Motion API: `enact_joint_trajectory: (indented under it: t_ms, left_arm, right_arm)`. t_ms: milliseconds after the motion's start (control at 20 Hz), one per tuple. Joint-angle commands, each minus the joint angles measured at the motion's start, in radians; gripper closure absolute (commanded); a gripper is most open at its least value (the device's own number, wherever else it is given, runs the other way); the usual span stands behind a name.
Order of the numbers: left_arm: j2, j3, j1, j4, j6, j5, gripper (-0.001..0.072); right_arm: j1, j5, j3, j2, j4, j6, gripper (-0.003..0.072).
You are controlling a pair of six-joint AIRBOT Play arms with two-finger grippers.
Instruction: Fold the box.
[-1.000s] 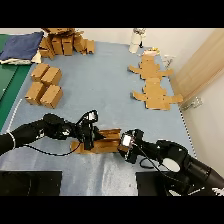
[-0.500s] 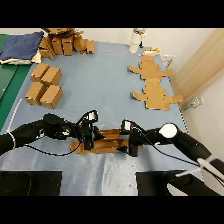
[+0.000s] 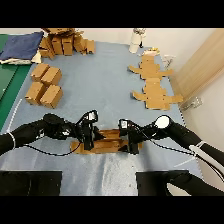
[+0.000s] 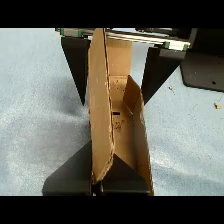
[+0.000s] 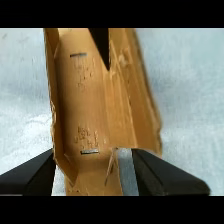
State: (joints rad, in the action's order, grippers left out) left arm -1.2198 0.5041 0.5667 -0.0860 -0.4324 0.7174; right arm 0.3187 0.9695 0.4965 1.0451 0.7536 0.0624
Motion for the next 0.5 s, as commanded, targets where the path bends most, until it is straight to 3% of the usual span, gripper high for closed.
enact_joint_trajectory:
  t_ms: [0,450]
  left_arm:
    - [0.000,0.000,-0.001,0.000,0.000,0.000,0.0698]
    - [0.000,0.000,-0.001,0.000,0.000,0.000,0.0698]
  right_arm:
    - [-0.001,0.000,0.003,0.008,0.034,0.007,-0.0025]
    - [0.000,-0.035,-0.029,0.009,-0.044,0.078,-0.0026]
